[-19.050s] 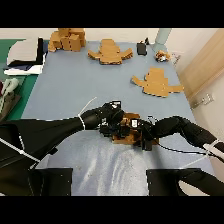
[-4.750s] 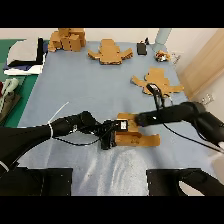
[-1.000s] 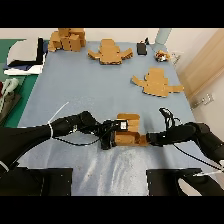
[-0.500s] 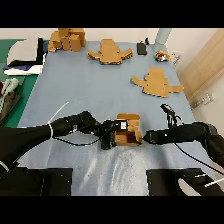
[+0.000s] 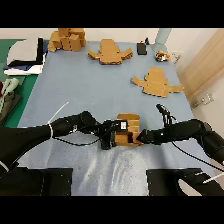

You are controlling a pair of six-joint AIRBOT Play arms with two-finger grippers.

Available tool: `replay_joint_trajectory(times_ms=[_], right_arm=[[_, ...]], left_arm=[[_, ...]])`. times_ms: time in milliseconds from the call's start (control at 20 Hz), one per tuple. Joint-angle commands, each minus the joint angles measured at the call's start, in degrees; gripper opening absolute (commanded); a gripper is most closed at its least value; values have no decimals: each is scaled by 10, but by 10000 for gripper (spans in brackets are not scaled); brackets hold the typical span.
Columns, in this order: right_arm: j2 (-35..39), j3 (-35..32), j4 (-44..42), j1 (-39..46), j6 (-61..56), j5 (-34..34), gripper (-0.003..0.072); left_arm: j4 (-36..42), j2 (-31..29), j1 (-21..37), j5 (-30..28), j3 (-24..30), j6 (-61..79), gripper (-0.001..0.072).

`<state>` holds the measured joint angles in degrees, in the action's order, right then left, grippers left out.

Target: Fold the box.

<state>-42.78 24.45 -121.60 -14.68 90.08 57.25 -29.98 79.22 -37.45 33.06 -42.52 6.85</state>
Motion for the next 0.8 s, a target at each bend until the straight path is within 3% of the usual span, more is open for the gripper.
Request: replay_joint_trajectory(times_ms=[0, 300, 500, 750], right_arm=[[-25, 8, 5, -27, -1, -35, 482], [-66, 54, 95, -95, -103, -34, 454], [-111, 96, 217, -181, -280, -20, 455], [-176, 153, 315, -264, -469, 59, 454]], left_arm=[[0, 0, 0, 0, 0, 0, 535], [0, 0, 0, 0, 0, 0, 535], [0, 0, 0, 0, 0, 0, 535], [0, 0, 0, 0, 0, 0, 535]])
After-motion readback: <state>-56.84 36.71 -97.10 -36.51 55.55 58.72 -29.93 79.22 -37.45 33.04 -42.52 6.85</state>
